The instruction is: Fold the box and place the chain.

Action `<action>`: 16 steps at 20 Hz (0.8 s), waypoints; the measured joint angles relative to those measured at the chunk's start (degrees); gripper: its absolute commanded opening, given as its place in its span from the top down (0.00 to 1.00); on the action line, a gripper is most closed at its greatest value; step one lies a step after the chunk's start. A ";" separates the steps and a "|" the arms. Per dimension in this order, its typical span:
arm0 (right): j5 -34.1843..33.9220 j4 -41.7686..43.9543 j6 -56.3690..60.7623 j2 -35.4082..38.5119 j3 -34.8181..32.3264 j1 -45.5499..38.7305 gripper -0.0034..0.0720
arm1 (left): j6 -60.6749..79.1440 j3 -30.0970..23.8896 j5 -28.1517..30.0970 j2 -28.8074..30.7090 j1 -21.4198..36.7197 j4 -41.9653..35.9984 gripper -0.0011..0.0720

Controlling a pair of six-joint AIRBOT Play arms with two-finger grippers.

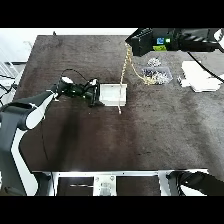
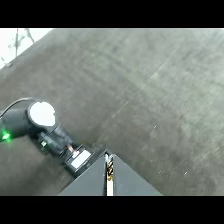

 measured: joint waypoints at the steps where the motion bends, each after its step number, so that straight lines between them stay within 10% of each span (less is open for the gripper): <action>1: -0.90 -0.13 -0.02 0.02 0.00 0.00 0.94 | 0.02 0.00 0.00 0.00 0.02 0.00 0.31; 16: -4.39 -0.63 3.98 -0.98 -7.10 0.00 0.94 | 0.02 0.00 -0.02 0.00 0.02 0.02 0.31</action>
